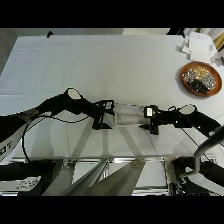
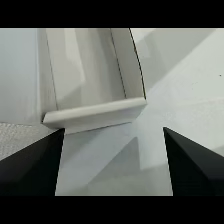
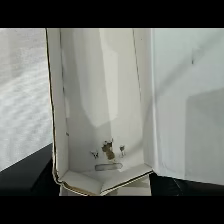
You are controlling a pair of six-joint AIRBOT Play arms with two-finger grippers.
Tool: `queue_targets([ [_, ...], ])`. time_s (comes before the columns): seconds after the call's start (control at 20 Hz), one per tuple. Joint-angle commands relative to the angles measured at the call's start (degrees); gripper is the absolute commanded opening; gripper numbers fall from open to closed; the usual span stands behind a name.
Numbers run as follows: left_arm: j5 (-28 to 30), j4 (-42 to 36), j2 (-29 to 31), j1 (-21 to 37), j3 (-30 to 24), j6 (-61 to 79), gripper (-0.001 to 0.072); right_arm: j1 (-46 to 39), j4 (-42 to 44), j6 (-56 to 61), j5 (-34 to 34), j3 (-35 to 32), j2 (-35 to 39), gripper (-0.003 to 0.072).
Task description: Fold the box and place the chain.
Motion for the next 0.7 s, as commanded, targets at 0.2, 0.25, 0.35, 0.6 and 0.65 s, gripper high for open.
queue_targets([
  [0.2, 2.23, 0.26, -0.66, 0.52, -0.11, -2.34, 0.0709, 0.07, 0.11, -0.04, 0.00, 0.04, 0.02, 0.0401],
  [0.25, 1.97, 1.90, -0.42, 0.94, -0.11, -3.52, 0.0710, 0.07, 0.09, -0.04, 0.00, 0.04, 0.02, 0.0401],
  [0.35, 1.90, 4.26, 0.39, 1.99, -0.11, -5.95, 0.0710, 0.07, 0.11, -0.04, 0.00, 0.04, 0.02, 0.0401],
  [0.6, 1.86, 5.38, 1.68, 2.82, -0.11, -6.03, 0.0711, 0.07, 0.11, -0.04, 0.00, 0.04, 0.02, 0.0401],
  [0.65, 1.88, 5.33, 1.68, 2.80, -0.11, -5.90, 0.0711, 0.04, 0.09, -0.04, 0.00, 0.04, 0.02, 0.0401],
])
